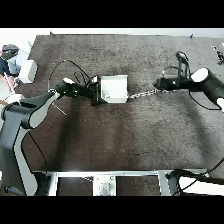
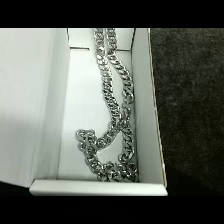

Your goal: Fold the box and place the chain.

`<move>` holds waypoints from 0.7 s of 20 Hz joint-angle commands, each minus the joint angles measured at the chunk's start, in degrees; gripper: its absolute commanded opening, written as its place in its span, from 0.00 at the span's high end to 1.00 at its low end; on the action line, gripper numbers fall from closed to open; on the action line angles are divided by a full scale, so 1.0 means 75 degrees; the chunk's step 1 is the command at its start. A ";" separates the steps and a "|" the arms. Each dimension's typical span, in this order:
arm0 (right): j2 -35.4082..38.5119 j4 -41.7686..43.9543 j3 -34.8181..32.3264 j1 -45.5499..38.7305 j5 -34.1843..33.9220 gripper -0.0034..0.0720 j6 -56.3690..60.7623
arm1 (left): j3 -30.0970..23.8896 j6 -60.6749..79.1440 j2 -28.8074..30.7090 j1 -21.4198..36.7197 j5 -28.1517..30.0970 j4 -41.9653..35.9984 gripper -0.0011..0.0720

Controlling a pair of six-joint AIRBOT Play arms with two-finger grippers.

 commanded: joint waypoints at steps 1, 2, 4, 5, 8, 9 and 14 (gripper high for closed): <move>-0.0516 0.0224 -0.0597 -0.0533 -0.0970 0.52 0.0388 | 0.0003 0.0003 0.0003 0.0003 0.0003 0.0003 0.60; -0.0731 0.0455 -0.0583 -0.0525 -0.1128 0.52 0.0376 | 0.0003 0.0003 0.0003 0.0003 0.0003 0.0003 0.60; -0.1075 0.0790 -0.0551 -0.0522 -0.1486 0.52 0.0358 | 0.0003 0.0003 0.0003 0.0003 0.0003 0.0000 0.60; -0.1163 0.0880 -0.0548 -0.0519 -0.1652 0.52 0.0300 | 0.0003 0.0003 0.0003 0.0003 0.0006 0.0003 0.60; -0.1373 0.1247 -0.0495 -0.0516 -0.1932 0.52 0.0119 | 0.0003 0.0003 0.0003 0.0003 0.0003 0.0000 0.60; -0.1443 0.1437 -0.0481 -0.0516 -0.1970 0.52 0.0003 | 0.0003 0.0003 0.0003 0.0003 0.0003 0.0003 0.59; -0.1597 0.2090 -0.0259 -0.0286 -0.2139 0.53 -0.0662 | 0.0003 0.0003 0.0003 0.0003 0.0003 0.0003 0.59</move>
